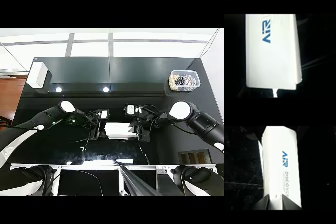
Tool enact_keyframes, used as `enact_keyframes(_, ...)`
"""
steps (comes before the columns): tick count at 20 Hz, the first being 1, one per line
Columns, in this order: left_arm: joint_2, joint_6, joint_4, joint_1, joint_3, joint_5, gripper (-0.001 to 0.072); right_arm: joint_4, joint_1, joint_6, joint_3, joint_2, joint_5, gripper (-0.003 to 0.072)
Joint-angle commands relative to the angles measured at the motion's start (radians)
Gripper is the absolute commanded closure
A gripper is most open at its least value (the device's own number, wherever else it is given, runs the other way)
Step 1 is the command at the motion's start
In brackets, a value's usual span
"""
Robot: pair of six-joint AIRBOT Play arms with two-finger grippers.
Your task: Fold the box and place the chain.
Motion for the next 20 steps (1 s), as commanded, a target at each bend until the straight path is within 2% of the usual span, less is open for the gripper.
enact_keyframes(1, 0.0, 0.0, 0.001, -0.001, 0.0, -0.001, 0.0307, -0.006, 0.0, 0.003, 0.001, 0.0, -0.002, 0.0551)
enact_keyframes(7, 0.0, 0.0, 0.001, -0.001, 0.0, -0.001, 0.0307, -0.01, 0.0, 0.003, 0.001, 0.0, 0.002, 0.0549)
enact_keyframes(11, 0.0, 0.0, 0.001, -0.001, 0.0, -0.001, 0.0307, -0.067, 0.0, 0.003, 0.001, 0.0, 0.002, 0.0544)
enact_keyframes(12, 0.0, 0.0, 0.001, -0.001, 0.0, -0.001, 0.0307, -0.077, 0.0, 0.003, 0.001, 0.0, 0.0, 0.0425)
enact_keyframes(13, 0.0, 0.0, 0.001, -0.001, 0.0, -0.001, 0.0307, -0.079, 0.0, 0.003, 0.001, 0.0, 0.0, 0.0368)
enact_keyframes(20, 0.0, 0.0, 0.001, -0.001, 0.0, -0.001, 0.0308, -0.079, 0.0, 0.003, 0.0, 0.0, 0.009, 0.0371)
